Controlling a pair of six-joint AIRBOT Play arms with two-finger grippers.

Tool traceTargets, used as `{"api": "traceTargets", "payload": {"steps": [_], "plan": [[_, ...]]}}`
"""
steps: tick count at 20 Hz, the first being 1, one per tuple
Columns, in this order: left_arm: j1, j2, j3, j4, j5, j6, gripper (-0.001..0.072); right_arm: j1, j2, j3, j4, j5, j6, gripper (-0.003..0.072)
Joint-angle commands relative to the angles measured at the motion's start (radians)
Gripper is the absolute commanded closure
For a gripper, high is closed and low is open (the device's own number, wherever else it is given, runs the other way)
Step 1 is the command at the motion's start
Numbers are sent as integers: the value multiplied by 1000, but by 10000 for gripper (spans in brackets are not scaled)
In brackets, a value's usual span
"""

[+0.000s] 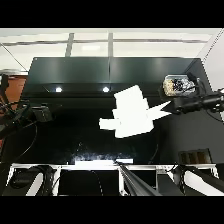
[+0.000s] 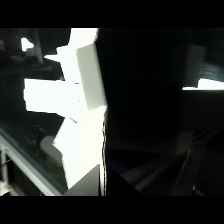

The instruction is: Fold the box and place the chain.

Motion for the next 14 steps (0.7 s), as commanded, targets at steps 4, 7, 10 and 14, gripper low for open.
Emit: {"api": "traceTargets", "payload": {"steps": [4,7,10,14], "plan": [[-49,-89,-34,-134,-26,14,10,420,270,-240,19,-451,87,661],[-68,-249,-32,-256,-37,102,9,598,295,-300,6,-620,86,661],[-1,-441,-32,-381,-89,213,9,671,295,-309,-6,-687,87,661],[93,-680,-32,-526,-296,449,6,671,295,-309,-7,-673,90,661]]}}
